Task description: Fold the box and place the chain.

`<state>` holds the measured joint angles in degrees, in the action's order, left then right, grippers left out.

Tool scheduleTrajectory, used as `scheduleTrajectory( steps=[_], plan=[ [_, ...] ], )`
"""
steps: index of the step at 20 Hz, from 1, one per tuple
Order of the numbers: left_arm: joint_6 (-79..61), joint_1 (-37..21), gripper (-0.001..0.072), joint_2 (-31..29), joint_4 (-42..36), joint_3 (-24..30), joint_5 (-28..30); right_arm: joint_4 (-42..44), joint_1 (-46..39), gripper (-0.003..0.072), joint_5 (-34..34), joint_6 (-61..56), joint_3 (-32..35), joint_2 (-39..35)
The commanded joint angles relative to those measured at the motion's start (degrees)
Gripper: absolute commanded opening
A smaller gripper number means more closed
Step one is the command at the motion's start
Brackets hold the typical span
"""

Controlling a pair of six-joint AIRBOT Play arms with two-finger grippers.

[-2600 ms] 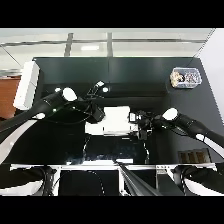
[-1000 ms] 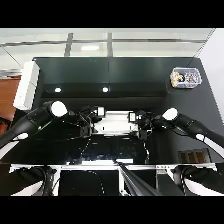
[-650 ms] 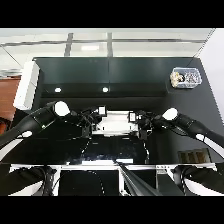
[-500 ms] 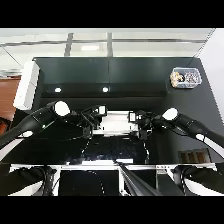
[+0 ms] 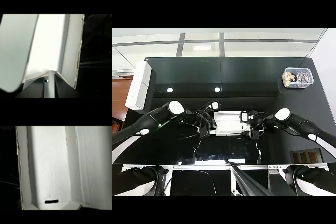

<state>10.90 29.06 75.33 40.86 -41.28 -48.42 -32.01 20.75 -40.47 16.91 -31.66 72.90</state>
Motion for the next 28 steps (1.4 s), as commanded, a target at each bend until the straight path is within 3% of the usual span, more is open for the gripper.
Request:
scheduleTrajectory(
  steps=[1,8,10,12,13,14,15,16,17,18,19,20,21,22,25,28],
  plan=[
    [0.0,0.0,0.0152,0.9,-1.7,0.0,0.0,0.0,0.1,0.0475,0.0,0.0,0.0,0.0],
    [-0.2,2.2,0.0152,2.3,-3.4,0.0,1.0,0.0,0.0,0.0475,0.0,0.0,0.0,0.0],
    [-0.2,2.3,0.0042,2.4,-3.4,0.0,1.1,0.0,0.0,0.0475,0.0,0.0,0.0,0.0],
    [-0.2,2.3,0.0042,2.4,-3.4,0.0,1.2,0.0,0.0,0.0475,0.0,0.0,0.0,0.0],
    [-0.2,2.3,0.0110,2.4,-3.5,0.0,1.6,0.0,0.0,0.0475,0.0,0.0,0.0,0.0],
    [-0.2,2.3,0.0288,2.4,-3.5,0.0,1.8,0.0,0.0,0.0475,0.0,0.0,0.0,0.0],
    [-0.2,2.3,0.0332,2.4,-3.4,0.0,1.8,0.0,0.0,0.0475,0.0,0.0,0.0,0.0],
    [-0.2,2.2,0.0222,2.4,-3.4,0.0,1.7,0.0,0.0,0.0475,0.0,0.0,0.0,0.0],
    [-0.2,2.3,0.0194,2.4,-3.5,0.0,1.7,0.0,0.0,0.0475,0.0,0.0,0.0,0.0],
    [-0.2,2.3,0.0239,2.4,-3.5,0.0,1.5,0.0,0.0,0.0475,0.0,0.0,0.0,0.0],
    [-0.2,2.2,0.0426,2.4,-3.4,0.0,1.5,0.0,0.1,0.0475,0.0,0.0,0.0,0.0],
    [0.0,2.0,0.0434,2.4,-3.4,0.0,1.4,0.0,0.0,0.0475,0.0,0.0,0.0,0.0],
    [0.0,1.6,0.0178,1.9,-3.0,0.0,1.1,0.0,0.0,0.0475,0.0,0.0,0.0,0.0],
    [0.1,1.1,0.0045,1.0,-1.7,-0.1,0.9,0.0,0.0,0.0475,0.0,0.0,0.0,0.0],
    [8.7,-2.3,0.0027,-4.7,3.0,-0.1,-1.3,0.0,0.0,0.0475,0.0,0.0,0.0,0.0],
    [15.5,-9.2,0.0026,-12.3,8.4,-0.1,-6.8,0.0,0.0,0.0475,0.0,0.0,0.0,0.0]
  ],
)
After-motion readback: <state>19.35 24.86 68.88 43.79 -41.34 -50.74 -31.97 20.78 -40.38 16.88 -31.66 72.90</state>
